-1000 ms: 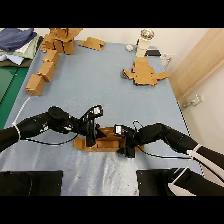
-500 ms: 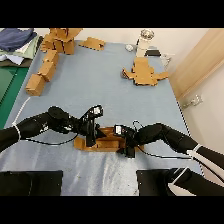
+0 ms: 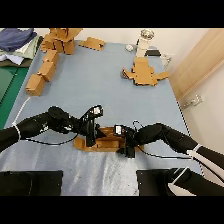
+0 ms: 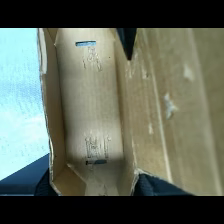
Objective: Fold the box.
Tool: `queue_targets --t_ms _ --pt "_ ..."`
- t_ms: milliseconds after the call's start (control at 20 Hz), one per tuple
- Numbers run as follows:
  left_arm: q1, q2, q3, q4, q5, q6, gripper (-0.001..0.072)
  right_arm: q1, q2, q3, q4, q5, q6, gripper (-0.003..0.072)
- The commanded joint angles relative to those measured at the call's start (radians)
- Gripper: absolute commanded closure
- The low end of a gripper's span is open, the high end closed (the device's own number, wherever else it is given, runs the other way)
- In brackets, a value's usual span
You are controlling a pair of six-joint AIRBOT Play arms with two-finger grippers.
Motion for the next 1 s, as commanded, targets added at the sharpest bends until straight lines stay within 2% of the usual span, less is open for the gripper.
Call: queue_targets --t_ms 0,250,300,350,400,600,750,850,900,950 --pt "0.0 -0.001 0.0 -0.007 0.002 0.0 0.0697 -0.001 -0.001 0.0 0.0 -0.002 0.0 0.0189" --pt "0.001 -0.001 0.0 -0.01 0.003 0.0 0.0695 -0.001 -0.001 0.0 0.0 -0.003 0.0 0.019" --pt "0.002 -0.001 0.0 -0.01 0.003 0.0 0.065 -0.001 -0.001 0.0 0.0 -0.002 0.0 0.0189" --pt "0.002 -0.001 0.0 -0.011 0.007 0.0 0.0323 -0.001 -0.001 0.0 0.0 -0.002 0.0 0.0189" --pt "0.002 0.0 0.0 -0.011 0.007 -0.015 0.0151 -0.001 -0.001 0.0 0.0 -0.002 0.0 0.0189" --pt "0.016 0.047 0.0 0.055 0.025 -0.062 0.0156 -0.001 -0.001 0.0 0.0 -0.003 0.0 0.0189" --pt "0.08 0.163 0.0 0.262 0.028 -0.36 0.0156 -0.001 -0.001 0.0 0.0 -0.003 0.0 0.0189" --pt "0.131 0.254 0.0 0.407 -0.037 -0.666 0.0159 -0.001 -0.001 0.0 0.0 -0.003 0.0 0.0189" --pt "0.146 0.291 0.0 0.439 -0.096 -0.814 0.0241 -0.001 -0.001 0.0 0.0 -0.003 0.0 0.0189" --pt "0.152 0.321 0.0 0.464 -0.174 -0.963 0.0619 -0.001 -0.001 0.0 0.0 -0.002 0.0 0.0189"
